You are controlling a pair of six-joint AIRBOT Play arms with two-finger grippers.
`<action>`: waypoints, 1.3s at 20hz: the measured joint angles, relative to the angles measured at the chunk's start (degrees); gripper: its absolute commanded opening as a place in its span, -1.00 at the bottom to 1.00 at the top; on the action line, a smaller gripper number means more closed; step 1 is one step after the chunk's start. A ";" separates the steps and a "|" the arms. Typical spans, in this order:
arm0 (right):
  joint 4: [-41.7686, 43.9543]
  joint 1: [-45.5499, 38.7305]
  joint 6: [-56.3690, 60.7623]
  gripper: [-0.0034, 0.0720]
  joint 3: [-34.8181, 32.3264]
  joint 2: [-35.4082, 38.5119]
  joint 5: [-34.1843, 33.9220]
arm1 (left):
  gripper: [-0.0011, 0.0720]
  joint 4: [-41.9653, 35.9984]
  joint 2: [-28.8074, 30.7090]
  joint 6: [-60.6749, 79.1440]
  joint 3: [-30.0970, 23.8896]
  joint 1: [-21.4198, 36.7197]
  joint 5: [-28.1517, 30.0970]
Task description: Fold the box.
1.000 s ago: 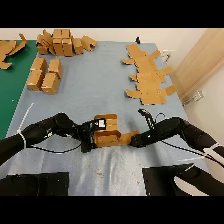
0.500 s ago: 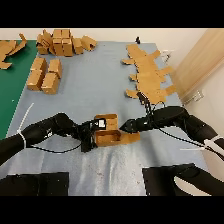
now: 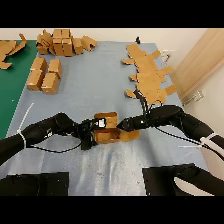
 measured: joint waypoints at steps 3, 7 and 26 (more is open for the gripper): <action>0.11 0.13 -0.07 -0.90 0.17 -0.81 0.85 | 0.43 -0.02 0.00 0.52 0.00 0.00 0.09; 1.33 0.44 -1.22 -0.90 3.52 -4.50 0.87 | 0.43 -0.02 0.00 0.96 0.00 0.00 0.09; 0.44 4.83 -12.04 -0.90 10.34 -23.82 2.45 | 0.43 0.00 0.00 1.29 0.00 0.00 -0.11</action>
